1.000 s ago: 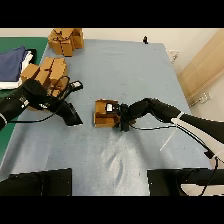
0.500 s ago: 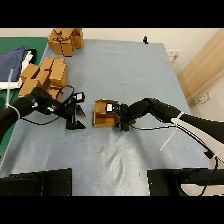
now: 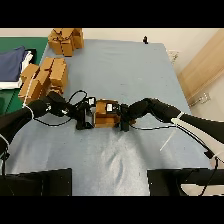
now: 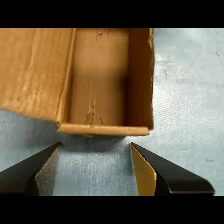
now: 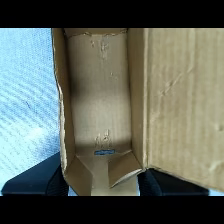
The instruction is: Fold the box.
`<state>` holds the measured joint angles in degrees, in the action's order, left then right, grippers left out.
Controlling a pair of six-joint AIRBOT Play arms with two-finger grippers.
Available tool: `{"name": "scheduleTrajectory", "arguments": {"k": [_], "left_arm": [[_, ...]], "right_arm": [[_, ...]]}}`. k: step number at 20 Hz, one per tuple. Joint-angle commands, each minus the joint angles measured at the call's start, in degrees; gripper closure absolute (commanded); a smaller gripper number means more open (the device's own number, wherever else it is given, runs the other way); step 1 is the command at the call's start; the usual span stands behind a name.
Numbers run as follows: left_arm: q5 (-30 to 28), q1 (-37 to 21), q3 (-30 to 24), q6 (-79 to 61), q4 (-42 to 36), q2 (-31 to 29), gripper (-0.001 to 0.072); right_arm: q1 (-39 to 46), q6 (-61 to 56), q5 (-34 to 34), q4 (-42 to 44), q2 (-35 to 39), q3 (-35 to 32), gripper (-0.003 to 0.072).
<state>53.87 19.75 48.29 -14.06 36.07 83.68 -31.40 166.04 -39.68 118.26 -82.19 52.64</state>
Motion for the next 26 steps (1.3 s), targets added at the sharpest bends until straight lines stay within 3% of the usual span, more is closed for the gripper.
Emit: {"name": "scheduleTrajectory", "arguments": {"k": [1, 15, 26], "left_arm": [[0.0, 1.0, 0.0, -0.1, -0.6, 0.1, 0.0018], [-5.4, 3.5, 0.0, 0.0, -1.7, 0.3, 0.0019], [-5.3, 4.5, 0.0, 0.2, -1.4, 0.3, 0.0020]], "right_arm": [[0.0, 0.0, 0.0, 0.0, 0.0, 0.0, 0.0397], [0.0, 0.0, 0.0, 0.0, 0.0, 0.0, 0.0397], [0.0, 0.0, 0.0, 0.0, 0.0, 0.0, 0.0397]]}}
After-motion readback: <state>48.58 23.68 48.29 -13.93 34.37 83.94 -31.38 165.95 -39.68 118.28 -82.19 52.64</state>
